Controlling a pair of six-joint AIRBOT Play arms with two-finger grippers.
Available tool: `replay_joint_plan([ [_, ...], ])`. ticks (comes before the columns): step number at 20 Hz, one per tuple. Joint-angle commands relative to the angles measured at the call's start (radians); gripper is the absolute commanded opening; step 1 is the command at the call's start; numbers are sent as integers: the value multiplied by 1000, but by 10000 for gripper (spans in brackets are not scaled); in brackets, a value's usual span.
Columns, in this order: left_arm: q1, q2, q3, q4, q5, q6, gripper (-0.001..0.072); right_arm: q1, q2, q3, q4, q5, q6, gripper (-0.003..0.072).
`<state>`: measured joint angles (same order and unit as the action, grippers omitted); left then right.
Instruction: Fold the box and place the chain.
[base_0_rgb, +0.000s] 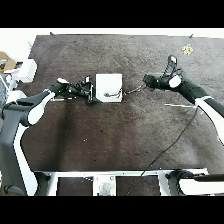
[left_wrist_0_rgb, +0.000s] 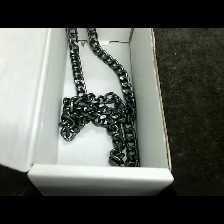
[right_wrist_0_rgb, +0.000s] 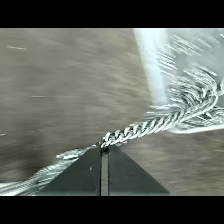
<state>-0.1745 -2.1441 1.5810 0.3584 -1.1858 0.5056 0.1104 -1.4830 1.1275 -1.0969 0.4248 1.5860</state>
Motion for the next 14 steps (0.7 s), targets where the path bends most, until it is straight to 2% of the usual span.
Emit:
replay_joint_plan([
  [1,1,1,1,0,0,0,292,83,202,2,2,-40,-71,2],
  [3,1,1,1,0,0,0,292,173,311,26,2,-114,-115,2],
  [6,1,1,1,0,0,0,293,302,367,99,-10,-197,-168,2],
  [10,1,1,1,0,0,0,292,419,336,151,-67,-261,-188,2],
  [14,1,1,1,0,0,0,292,444,219,147,-66,-158,-180,2],
])
